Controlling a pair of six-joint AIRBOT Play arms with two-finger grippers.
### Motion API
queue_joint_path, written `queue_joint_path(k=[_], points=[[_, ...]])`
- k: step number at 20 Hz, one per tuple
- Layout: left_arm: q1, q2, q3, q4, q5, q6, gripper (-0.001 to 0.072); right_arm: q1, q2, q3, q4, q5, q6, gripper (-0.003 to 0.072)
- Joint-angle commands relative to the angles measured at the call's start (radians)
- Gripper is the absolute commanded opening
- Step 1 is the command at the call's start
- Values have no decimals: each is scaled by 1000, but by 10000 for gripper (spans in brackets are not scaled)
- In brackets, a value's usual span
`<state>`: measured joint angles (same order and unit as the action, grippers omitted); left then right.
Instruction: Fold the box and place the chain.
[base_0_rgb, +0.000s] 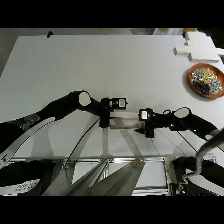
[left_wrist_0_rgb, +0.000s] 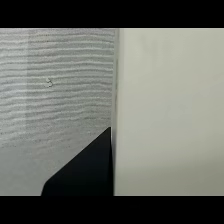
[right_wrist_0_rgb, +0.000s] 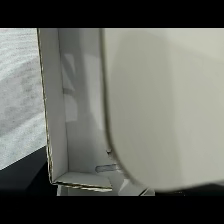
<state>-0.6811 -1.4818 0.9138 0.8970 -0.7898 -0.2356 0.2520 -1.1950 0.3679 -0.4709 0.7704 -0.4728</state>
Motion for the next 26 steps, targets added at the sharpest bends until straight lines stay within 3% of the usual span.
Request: queue_joint_path(k=[1,6,7,10,14,17,18,20,23,26], points=[[0,1,0,0,0,0,10,-1,0,0,0,0,0,319],[0,3,0,1,1,1,11,-1,0,0,0,0,0,319],[0,6,0,1,0,1,40,-1,0,0,0,0,0,319],[9,31,0,13,-28,-1,501,-1,0,0,0,-1,0,319],[45,103,0,127,-128,-90,529,-1,0,0,0,0,0,319],[82,179,0,260,-233,-192,524,-1,0,0,0,0,0,319],[92,206,0,296,-260,-229,492,-1,0,0,0,0,0,319],[103,265,0,358,-311,-284,337,-1,0,0,0,0,0,319],[97,348,0,357,-373,-290,6,-1,0,0,0,0,0,319],[66,375,-1,243,-403,-329,1,-1,0,0,0,0,0,319]])
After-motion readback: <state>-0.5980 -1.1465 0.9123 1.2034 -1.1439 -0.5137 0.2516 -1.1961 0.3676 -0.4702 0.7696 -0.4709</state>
